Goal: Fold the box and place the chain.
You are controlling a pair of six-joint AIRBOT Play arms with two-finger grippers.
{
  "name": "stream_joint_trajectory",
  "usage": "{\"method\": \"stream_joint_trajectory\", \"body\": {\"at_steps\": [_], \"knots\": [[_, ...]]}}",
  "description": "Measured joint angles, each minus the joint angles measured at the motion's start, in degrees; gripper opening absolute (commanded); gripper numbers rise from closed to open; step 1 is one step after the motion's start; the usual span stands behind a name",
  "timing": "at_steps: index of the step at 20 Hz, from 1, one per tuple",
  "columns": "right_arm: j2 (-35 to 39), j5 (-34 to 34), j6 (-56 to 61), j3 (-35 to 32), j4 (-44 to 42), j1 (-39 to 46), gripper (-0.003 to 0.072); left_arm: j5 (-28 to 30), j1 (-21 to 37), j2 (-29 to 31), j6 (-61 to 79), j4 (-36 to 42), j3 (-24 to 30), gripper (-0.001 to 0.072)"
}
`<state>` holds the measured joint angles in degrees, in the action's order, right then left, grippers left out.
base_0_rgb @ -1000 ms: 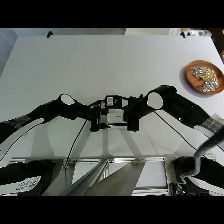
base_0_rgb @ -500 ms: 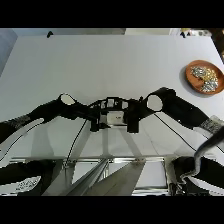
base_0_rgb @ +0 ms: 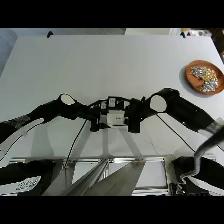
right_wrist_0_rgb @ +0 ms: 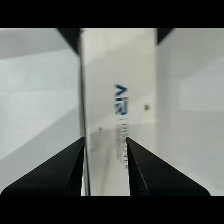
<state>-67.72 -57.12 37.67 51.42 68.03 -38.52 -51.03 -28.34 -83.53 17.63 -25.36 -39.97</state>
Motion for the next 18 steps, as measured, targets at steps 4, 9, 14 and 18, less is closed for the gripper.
{"method": "stream_joint_trajectory", "body": {"at_steps": [4, 9, 14, 18], "knots": [[0.9, 0.6, 0.0, 0.0, -0.5, 0.0, 0.0021, 0.0, 0.0, 0.0, 0.0, 0.0, 0.0, 0.0275], [-0.3, 1.2, 0.0, 0.0, -0.8, 0.0, 0.0023, 0.0, 0.0, 0.0, 0.0, 0.0, 0.0, 0.0275], [-2.0, 1.0, 0.0, -0.1, -1.2, 0.0, 0.0022, 0.0, 0.0, 0.0, -0.1, 0.0, 0.0, 0.0275], [-2.4, 0.1, 0.0, -0.3, -2.1, 0.0, 0.0022, -0.2, 0.0, 0.0, -0.1, 0.0, 0.0, 0.0275]]}}
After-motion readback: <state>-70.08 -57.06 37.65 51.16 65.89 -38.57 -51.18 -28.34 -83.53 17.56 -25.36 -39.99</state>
